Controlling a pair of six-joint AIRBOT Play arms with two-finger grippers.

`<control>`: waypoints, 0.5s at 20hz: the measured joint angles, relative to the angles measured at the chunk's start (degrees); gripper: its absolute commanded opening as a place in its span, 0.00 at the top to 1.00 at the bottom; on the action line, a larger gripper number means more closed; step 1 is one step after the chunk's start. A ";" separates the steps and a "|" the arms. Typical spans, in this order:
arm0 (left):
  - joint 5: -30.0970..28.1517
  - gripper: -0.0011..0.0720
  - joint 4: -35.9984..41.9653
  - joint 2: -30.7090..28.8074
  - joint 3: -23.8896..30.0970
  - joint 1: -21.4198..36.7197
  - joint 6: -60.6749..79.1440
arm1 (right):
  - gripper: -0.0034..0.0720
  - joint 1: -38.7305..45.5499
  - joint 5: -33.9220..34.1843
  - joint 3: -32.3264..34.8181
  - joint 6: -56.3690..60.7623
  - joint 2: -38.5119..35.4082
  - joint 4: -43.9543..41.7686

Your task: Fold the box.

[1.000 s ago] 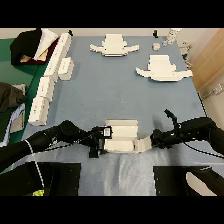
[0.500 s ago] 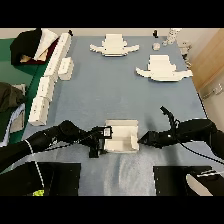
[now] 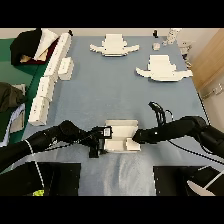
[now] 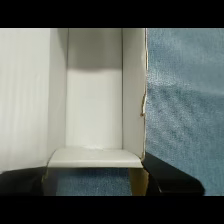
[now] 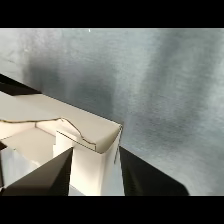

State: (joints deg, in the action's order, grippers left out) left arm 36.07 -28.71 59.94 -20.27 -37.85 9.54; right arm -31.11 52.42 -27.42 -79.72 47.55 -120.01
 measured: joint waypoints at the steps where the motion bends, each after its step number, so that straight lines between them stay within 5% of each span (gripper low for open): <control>1: 0.00 0.36 0.00 0.00 0.00 0.00 0.00 | 0.39 -2.36 -0.22 -1.18 3.82 0.92 2.99; 10: 0.00 0.36 0.00 0.00 0.00 0.00 0.00 | 0.42 -20.06 8.35 -13.92 33.46 13.51 25.88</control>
